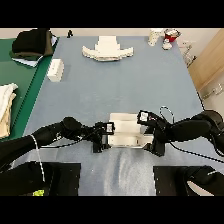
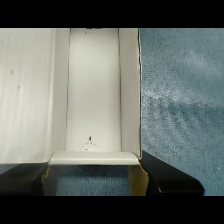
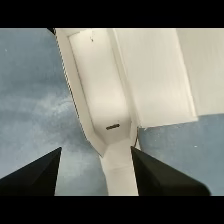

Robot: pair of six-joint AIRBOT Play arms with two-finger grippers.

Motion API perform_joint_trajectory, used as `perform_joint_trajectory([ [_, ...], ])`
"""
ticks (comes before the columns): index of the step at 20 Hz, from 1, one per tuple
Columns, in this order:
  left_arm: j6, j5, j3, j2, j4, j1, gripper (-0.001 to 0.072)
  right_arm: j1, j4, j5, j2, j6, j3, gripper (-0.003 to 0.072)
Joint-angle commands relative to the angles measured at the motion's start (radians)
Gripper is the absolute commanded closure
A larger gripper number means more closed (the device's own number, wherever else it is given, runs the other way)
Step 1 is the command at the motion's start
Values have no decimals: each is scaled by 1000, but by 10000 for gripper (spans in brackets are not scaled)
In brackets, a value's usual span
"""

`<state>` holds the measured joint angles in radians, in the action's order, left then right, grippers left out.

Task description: Fold the box.

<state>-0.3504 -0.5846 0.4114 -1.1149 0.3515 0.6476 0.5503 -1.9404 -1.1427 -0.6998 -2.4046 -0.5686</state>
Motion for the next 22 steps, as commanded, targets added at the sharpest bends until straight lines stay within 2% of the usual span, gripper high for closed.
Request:
perform_joint_trajectory([
  [1, 0, 0, 1, 0, 0, 0, 201, 7, 141, 48, -40, -136, 10, 11],
  [6, 0, 0, 1, 0, 0, 0, 200, 7, 153, 105, -80, -137, 31, 11],
  [13, 0, -1, 1, 0, 0, 0, 201, 38, 104, 246, -85, -189, 112, 13],
  [16, 0, -1, 1, 0, 0, 0, 200, 45, 100, 305, -99, -205, 132, 49],
  [18, 0, 0, 1, 0, 0, 0, 200, 45, 98, 306, -99, -206, 132, 353],
  [19, 0, 0, 1, 0, 0, 0, 200, 45, 86, 305, -99, -207, 132, 409],
  [20, 0, -1, 1, 0, 0, 0, 201, 45, 72, 305, -99, -207, 132, 422],
  [21, 0, 0, 1, 0, 0, 0, 200, 51, 65, 305, -99, -207, 132, 550],
  [22, 0, -1, 1, 0, 0, 0, 201, 64, 63, 306, -99, -207, 132, 609],
])
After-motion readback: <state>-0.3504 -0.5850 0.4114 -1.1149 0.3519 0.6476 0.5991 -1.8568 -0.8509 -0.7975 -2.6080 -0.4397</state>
